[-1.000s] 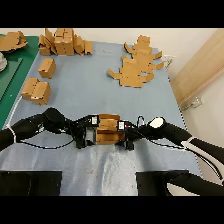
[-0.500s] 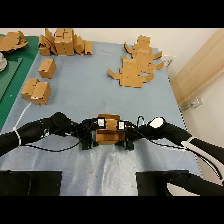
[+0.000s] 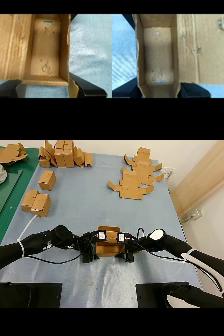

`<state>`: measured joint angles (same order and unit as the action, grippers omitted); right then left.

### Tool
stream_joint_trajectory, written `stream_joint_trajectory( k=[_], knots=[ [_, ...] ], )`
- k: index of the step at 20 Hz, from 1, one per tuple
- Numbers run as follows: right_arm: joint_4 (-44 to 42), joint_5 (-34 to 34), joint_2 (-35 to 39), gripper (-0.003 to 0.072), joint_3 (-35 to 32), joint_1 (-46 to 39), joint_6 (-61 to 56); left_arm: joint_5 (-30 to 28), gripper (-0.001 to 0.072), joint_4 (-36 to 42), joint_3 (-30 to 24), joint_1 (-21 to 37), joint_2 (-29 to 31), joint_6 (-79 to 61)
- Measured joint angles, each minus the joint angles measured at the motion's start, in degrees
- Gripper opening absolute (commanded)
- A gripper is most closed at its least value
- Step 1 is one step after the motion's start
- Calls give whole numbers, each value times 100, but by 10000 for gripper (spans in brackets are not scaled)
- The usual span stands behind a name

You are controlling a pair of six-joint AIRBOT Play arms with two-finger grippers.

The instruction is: Fold the box.

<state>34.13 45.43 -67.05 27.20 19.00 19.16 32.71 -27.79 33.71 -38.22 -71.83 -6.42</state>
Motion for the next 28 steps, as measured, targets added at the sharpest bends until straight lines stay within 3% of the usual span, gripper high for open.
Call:
stream_joint_trajectory(
  k=[14, 15, 17, 28],
  knots=[
    [0, 0, 0, 469, 2, 0, -2, 31, 694, 2, 4, 2, -101, 0],
    [0, 0, 2, 469, 0, 0, -2, 31, 679, 2, 4, 2, -101, 0],
    [0, 2, 0, 469, 2, 0, 0, -17, 427, 2, 4, 2, -101, 0],
    [0, 0, 0, 469, 0, 0, -4, -11, 415, 0, 4, 0, -101, 0]
  ],
)
